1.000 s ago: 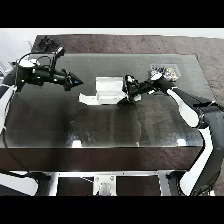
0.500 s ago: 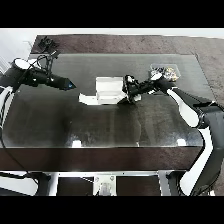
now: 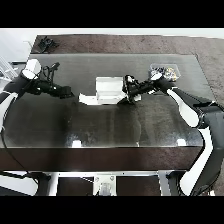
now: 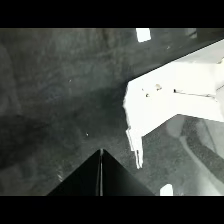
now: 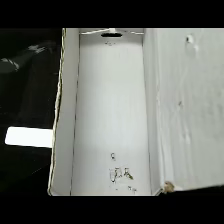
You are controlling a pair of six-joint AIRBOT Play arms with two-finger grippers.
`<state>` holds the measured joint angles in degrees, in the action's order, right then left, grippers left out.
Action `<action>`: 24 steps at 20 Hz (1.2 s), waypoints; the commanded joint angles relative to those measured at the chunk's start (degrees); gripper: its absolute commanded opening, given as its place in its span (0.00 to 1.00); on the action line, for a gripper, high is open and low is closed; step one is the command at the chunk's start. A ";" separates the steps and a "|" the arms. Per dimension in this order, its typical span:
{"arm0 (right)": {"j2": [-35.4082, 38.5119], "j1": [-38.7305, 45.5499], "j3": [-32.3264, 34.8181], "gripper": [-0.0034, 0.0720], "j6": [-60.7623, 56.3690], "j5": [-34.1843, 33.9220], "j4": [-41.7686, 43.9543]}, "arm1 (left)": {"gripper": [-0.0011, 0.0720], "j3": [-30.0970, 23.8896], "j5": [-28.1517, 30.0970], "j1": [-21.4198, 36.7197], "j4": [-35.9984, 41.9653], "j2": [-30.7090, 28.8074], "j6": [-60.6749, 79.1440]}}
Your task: Fold the box and place the chain.
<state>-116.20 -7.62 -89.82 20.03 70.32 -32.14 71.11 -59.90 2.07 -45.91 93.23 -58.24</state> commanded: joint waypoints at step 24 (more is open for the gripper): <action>0.00 -0.07 -0.02 0.80 -0.02 0.00 0.02 | 0.29 5.86 -5.09 -6.78 15.67 7.17 3.26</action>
<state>-116.20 -7.62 -89.82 20.03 70.32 -32.12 76.58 -63.88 -4.62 -31.05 100.40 -55.05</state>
